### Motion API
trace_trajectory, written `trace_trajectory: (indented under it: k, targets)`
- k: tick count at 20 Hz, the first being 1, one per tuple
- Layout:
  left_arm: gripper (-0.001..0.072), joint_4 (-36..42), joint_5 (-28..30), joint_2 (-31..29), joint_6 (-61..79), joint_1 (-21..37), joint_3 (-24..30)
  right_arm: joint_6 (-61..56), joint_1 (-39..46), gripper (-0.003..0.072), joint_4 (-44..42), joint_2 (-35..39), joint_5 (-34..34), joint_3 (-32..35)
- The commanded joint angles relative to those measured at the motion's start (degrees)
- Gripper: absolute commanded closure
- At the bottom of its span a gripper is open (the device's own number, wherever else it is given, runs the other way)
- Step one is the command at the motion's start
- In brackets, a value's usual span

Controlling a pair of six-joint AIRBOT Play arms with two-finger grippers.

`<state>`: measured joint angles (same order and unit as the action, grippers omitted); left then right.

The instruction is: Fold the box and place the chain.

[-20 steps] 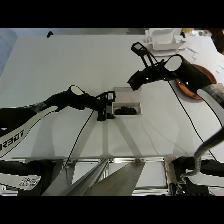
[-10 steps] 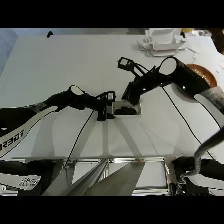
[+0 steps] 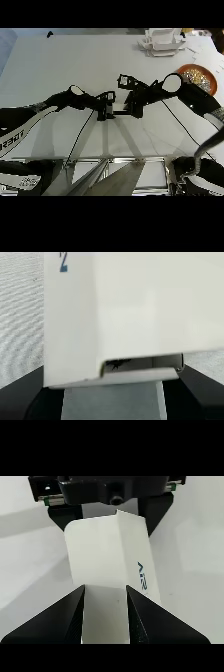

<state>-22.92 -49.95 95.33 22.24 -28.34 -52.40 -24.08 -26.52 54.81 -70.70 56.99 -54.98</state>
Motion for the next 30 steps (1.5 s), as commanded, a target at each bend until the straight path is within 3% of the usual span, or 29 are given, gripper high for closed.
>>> trace_trajectory:
  k: [1,11,18,23,25,30]
  targets:
    - [0.0697,0.0,0.0,0.0,0.0,0.0,0.0,0.6,-0.2,0.0386,1.4,0.5,-2.5,0.7]
    - [0.0697,0.0,0.0,0.0,0.0,0.0,0.0,0.6,-1.2,0.0386,2.7,-2.1,-0.9,0.8]
    - [0.0696,0.0,0.0,0.0,0.0,0.0,0.0,-1.3,-2.0,0.0390,5.6,-2.2,-4.8,1.1]
    - [0.0697,0.0,0.0,0.0,0.0,0.0,0.0,-1.6,-2.0,0.0458,6.9,-2.2,-5.5,1.1]
    - [0.0697,0.0,0.0,0.0,0.0,0.0,0.0,-1.6,-2.0,0.0530,6.9,-2.2,-5.4,1.1]
    - [0.0696,0.0,0.0,0.0,0.0,0.0,0.0,-1.6,-2.0,0.0530,6.9,-2.3,-5.8,1.2]
